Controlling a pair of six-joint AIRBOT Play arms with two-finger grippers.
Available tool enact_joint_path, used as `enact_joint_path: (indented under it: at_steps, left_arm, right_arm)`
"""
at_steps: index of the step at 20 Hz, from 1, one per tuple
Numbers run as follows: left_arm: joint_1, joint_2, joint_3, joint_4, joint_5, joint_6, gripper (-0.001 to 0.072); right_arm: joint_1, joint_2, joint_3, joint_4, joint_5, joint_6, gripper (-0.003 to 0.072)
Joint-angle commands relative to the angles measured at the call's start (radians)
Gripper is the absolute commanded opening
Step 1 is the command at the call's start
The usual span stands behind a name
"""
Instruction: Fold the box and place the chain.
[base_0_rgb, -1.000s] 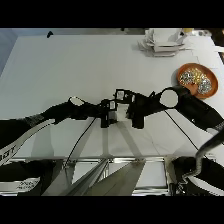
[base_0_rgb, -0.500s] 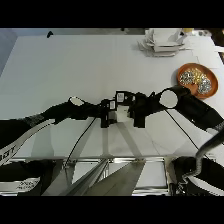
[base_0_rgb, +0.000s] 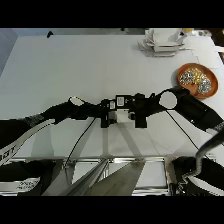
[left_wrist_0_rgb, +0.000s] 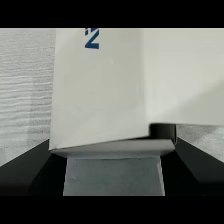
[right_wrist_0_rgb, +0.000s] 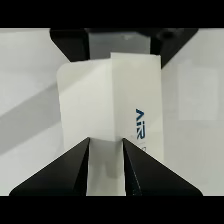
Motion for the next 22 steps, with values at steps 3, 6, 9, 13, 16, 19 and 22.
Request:
enact_joint_path:
  at_steps: [3,6,9,13,16,19,22]
  left_arm:
    - [0.0,0.0,0.0,0.0,0.0,0.0,0.0016]
    - [0.0,0.0,0.0,0.0,0.0,0.0,0.0016]
    - [0.0,0.0,0.0,0.0,0.0,0.0,0.0016]
    - [0.0,0.0,0.0,0.0,0.0,0.0,0.0016]
    - [0.0,0.0,0.0,0.0,0.0,0.0,0.0016]
    - [0.0,0.0,0.0,0.0,0.0,0.0,0.0016]
    - [0.0,0.0,0.0,0.0,0.0,0.0,0.0016]
  right_arm:
    - [0.001,0.0,-0.001,-0.054,-0.032,0.003,0.0171]
    - [0.001,0.0,-0.01,-0.049,-0.033,0.002,0.0151]
    - [0.001,0.0,-0.026,-0.052,-0.043,0.002,0.0103]
    - [0.001,0.0,-0.026,-0.052,-0.07,0.003,0.0103]
    - [0.001,0.0,-0.026,-0.053,-0.07,0.003,0.0101]
    - [0.001,0.0,-0.026,-0.057,-0.071,0.003,0.0099]
    - [0.001,0.0,-0.026,-0.105,-0.092,0.055,0.0099]
